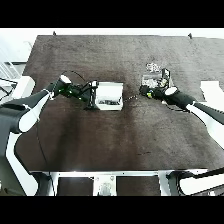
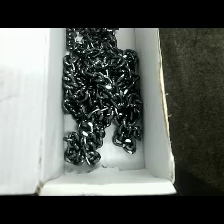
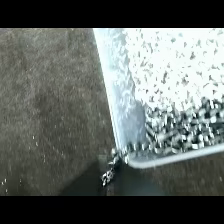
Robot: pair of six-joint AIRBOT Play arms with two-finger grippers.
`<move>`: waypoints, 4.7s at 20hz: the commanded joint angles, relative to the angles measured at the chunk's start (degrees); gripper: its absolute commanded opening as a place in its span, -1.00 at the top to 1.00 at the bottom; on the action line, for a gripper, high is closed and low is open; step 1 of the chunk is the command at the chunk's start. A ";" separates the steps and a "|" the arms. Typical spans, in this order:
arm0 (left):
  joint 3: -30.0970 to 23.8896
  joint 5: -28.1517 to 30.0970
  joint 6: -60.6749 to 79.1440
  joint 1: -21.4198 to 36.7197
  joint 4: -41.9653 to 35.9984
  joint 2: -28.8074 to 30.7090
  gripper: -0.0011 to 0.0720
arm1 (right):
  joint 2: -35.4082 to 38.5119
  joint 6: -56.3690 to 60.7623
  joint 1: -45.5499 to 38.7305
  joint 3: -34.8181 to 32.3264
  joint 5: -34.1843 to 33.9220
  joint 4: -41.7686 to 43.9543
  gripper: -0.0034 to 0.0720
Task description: Fold the box and place the chain.
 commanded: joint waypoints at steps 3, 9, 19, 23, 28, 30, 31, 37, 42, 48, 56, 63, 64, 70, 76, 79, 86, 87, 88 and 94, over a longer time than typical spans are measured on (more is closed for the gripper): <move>0.04 0.04 0.02 -0.02 0.02 0.02 0.02 | 6.32 -2.34 1.33 0.90 1.05 0.07 0.87; 0.04 0.04 0.02 -0.02 0.02 0.02 0.02 | 29.75 -6.34 4.26 1.38 -1.11 -0.72 0.87; 0.04 0.02 0.00 -0.02 0.02 0.02 0.02 | 35.95 -6.32 18.27 1.05 -1.07 -0.72 0.87; 0.04 -0.02 0.00 -0.02 0.02 0.02 0.02 | 32.46 -6.10 21.62 0.87 -1.09 -0.66 0.87; 0.04 -0.02 0.00 -0.02 0.02 0.02 0.02 | 23.02 -6.01 24.83 0.85 -0.42 -0.26 0.87; 0.04 -0.02 0.00 -0.02 0.02 0.02 0.02 | 18.38 -5.64 24.79 0.26 0.42 -0.24 0.87; 0.04 -0.02 0.00 -0.02 0.02 0.02 0.02 | 16.06 -5.66 24.79 -0.31 0.42 -0.26 0.87; 0.04 -0.02 0.00 -0.02 0.02 0.02 0.02 | 6.23 -5.68 24.72 -1.20 0.57 0.15 0.87; 0.04 -0.02 0.02 -0.02 0.02 0.02 0.02 | 6.62 -6.12 23.50 -1.01 0.68 0.13 0.25; 0.04 -0.02 0.00 -0.02 0.02 0.02 0.02 | 16.57 -6.36 18.49 -1.03 4.70 -4.72 -0.42; 0.04 0.02 0.00 -0.02 0.02 0.02 0.02 | 27.82 -22.84 6.08 1.11 11.54 -15.10 0.81; 0.04 -0.02 0.02 -0.02 0.02 0.02 0.02 | 12.76 -51.76 -4.55 8.37 31.67 12.37 0.79; 0.04 -0.04 0.00 -0.02 0.02 0.02 0.02 | 9.84 -52.94 -4.57 10.05 32.68 12.37 0.80; 0.04 -0.04 0.00 -0.02 0.02 0.02 0.02 | -6.10 -54.38 -2.86 21.99 39.50 12.59 0.82; 0.04 -0.04 0.00 -0.02 0.02 0.02 0.02 | -13.66 -54.34 0.59 29.83 44.52 12.04 0.82; 0.04 -0.04 0.00 -0.02 0.02 0.02 0.02 | -13.84 -54.03 1.40 31.04 49.37 9.68 0.81; 0.04 -0.04 0.00 -0.02 0.02 0.02 0.02 | -13.79 -51.71 2.78 35.78 59.47 6.38 0.66; 0.04 -0.04 0.00 -0.02 0.02 0.02 0.02 | -13.79 -50.95 3.39 36.33 60.08 5.57 0.66; 0.04 -0.02 0.00 -0.02 0.02 0.02 0.02 | -13.79 -50.53 4.02 37.07 60.24 3.34 0.66; 0.04 -0.04 0.02 -0.02 0.02 0.02 0.02 | -13.79 -49.13 8.04 38.29 58.90 -2.27 0.28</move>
